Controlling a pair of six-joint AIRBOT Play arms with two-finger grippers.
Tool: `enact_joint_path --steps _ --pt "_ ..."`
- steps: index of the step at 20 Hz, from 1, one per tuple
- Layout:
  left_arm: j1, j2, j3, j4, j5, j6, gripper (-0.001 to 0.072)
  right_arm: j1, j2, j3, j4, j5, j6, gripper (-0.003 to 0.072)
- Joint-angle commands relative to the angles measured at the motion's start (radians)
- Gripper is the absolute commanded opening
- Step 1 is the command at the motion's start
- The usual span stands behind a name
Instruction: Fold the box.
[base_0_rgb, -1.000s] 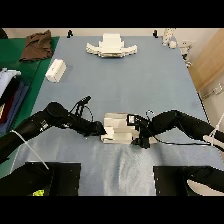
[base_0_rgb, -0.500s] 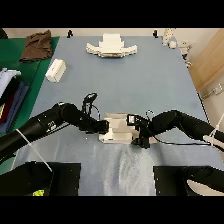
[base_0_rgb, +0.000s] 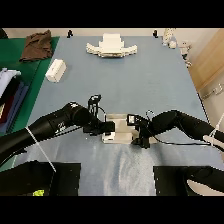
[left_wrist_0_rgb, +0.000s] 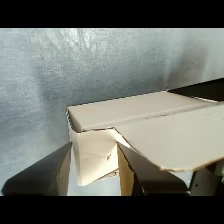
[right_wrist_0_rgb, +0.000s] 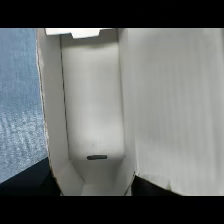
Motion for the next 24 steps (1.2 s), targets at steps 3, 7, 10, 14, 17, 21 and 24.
enact_joint_path --steps 3,7,10,14,17,21,24 --pt "-0.052 -0.004 0.015 0.121 -0.049 -0.22 0.0396 0.0 -0.001 0.0 0.0 0.0 0.0 0.055" --pt "-0.087 -0.039 0.061 0.187 -0.112 -0.283 0.0397 0.0 -0.001 0.0 0.0 0.0 0.0 0.055" --pt "-0.128 -0.116 0.145 0.241 -0.173 -0.288 0.0397 0.0 -0.001 0.0 0.0 0.0 0.0 0.055" --pt "-0.171 -0.216 0.235 0.301 -0.264 -0.287 0.0398 0.0 -0.001 0.0 0.0 0.0 0.0 0.055" --pt "-0.186 -0.258 0.251 0.31 -0.268 -0.287 0.0398 0.0 -0.001 0.0 0.0 0.0 0.0 0.055" --pt "-0.187 -0.298 0.251 0.317 -0.264 -0.286 0.0399 0.0 -0.001 0.0 0.0 0.0 0.0 0.055" --pt "-0.187 -0.31 0.251 0.33 -0.264 -0.286 0.0398 0.0 -0.001 0.0 0.0 0.0 0.0 0.055"
